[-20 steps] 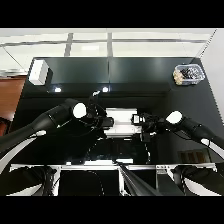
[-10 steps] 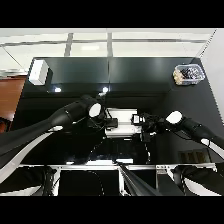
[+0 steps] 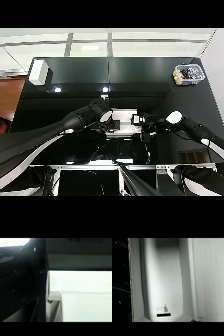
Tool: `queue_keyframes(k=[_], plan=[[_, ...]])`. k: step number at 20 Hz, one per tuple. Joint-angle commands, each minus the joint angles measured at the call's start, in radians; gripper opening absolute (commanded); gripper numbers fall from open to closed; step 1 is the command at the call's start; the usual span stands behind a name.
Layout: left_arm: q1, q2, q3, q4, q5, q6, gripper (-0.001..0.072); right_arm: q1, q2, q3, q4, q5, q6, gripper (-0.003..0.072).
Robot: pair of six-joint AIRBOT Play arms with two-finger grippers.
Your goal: Fold the box and place the chain.
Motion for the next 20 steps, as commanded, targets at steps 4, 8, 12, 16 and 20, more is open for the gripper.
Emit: queue_keyframes(k=[4, 8, 12, 16, 20], plan=[[-0.002, -0.021, 0.016, 0.009, -0.017, -0.021, 0.0333, 0.001, 0.000, 0.000, 0.000, 0.000, 0.000, 0.0239], [-0.001, -0.024, 0.016, 0.008, -0.019, -0.021, 0.0057, 0.001, 0.000, 0.000, 0.000, 0.000, 0.000, 0.0238], [-0.001, -0.024, 0.017, -0.006, -0.020, -0.021, 0.0026, 0.001, 0.000, 0.000, 0.000, 0.000, 0.000, 0.0238], [-0.001, -0.024, 0.031, -0.008, -0.019, -0.010, 0.0198, 0.001, 0.000, 0.000, 0.000, 0.000, 0.000, 0.0238], [-0.001, -0.024, 0.040, -0.006, -0.021, -0.009, 0.0518, 0.001, 0.000, 0.000, 0.000, 0.000, 0.000, 0.0238]])
